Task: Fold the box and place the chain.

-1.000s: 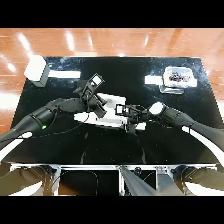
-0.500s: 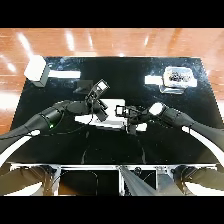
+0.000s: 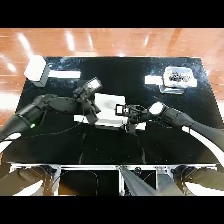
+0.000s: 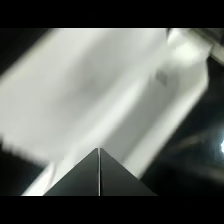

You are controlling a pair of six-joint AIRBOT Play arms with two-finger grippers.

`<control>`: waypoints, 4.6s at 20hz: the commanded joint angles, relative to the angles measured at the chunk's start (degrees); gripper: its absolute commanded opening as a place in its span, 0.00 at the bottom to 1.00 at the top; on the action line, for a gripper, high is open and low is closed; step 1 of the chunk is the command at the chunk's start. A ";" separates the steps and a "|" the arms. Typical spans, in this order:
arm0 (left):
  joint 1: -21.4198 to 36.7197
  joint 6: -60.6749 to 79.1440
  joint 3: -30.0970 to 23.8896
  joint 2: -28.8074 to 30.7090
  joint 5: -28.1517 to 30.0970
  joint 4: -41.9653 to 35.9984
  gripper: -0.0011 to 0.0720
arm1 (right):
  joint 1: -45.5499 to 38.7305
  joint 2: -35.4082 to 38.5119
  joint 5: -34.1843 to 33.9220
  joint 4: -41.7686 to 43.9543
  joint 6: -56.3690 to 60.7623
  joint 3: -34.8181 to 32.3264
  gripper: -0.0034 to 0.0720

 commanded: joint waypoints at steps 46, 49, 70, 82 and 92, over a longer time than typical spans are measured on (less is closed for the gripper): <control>4.50 29.31 -11.06 -3.08 -7.65 -3.13 0.82 | 0.09 0.00 1.44 -1.16 -0.72 -0.02 0.87; 4.52 31.80 -9.62 -4.13 -7.48 -4.09 0.73 | 0.09 0.00 1.44 -1.16 -0.72 -0.02 0.87; 4.28 31.95 -9.09 -5.73 -4.72 -11.37 0.41 | 0.09 0.00 1.38 -1.16 -0.72 -0.02 0.87; 0.76 34.12 -9.09 -7.52 -5.99 -14.12 0.40 | 0.09 0.00 1.36 -1.16 -0.72 -0.02 0.87; 0.79 34.12 -9.03 -7.50 -8.55 -13.73 0.68 | 0.09 0.00 1.36 -1.16 -0.72 -0.02 0.87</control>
